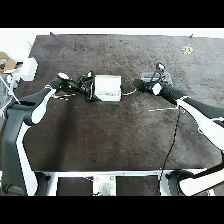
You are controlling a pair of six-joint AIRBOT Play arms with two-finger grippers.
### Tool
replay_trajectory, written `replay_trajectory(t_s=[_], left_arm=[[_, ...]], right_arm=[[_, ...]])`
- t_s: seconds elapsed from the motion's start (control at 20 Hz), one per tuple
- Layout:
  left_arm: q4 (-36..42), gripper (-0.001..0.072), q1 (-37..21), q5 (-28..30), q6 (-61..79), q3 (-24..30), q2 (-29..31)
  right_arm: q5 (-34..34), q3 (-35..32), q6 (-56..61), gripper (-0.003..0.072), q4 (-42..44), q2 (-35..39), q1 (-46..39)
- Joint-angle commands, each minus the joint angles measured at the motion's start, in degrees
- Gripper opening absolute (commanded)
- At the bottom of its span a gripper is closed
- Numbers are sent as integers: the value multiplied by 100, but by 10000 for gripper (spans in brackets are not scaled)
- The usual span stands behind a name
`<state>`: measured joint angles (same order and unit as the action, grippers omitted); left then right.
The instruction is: Fold the box and place the chain.
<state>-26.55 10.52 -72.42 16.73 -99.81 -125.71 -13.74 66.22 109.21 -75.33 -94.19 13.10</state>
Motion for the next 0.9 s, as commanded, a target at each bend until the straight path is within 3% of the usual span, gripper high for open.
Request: replay_trajectory(t_s=[0.0,0.2,0.35,0.6,0.85], left_arm=[[0,285,0,0,2,-7,0],[0,285,2,0,2,-7,0],[0,285,2,0,2,-7,0],[0,285,2,0,2,-7,0],[0,285,2,0,2,-7,0]], right_arm=[[2,35,-13,1,-667,907,446],[136,35,-15,1,-975,2033,1032],[636,101,-17,1,-1045,2321,1469],[944,376,-9,1,-1165,1952,1919],[299,376,-7,2,-1132,1182,1982]])
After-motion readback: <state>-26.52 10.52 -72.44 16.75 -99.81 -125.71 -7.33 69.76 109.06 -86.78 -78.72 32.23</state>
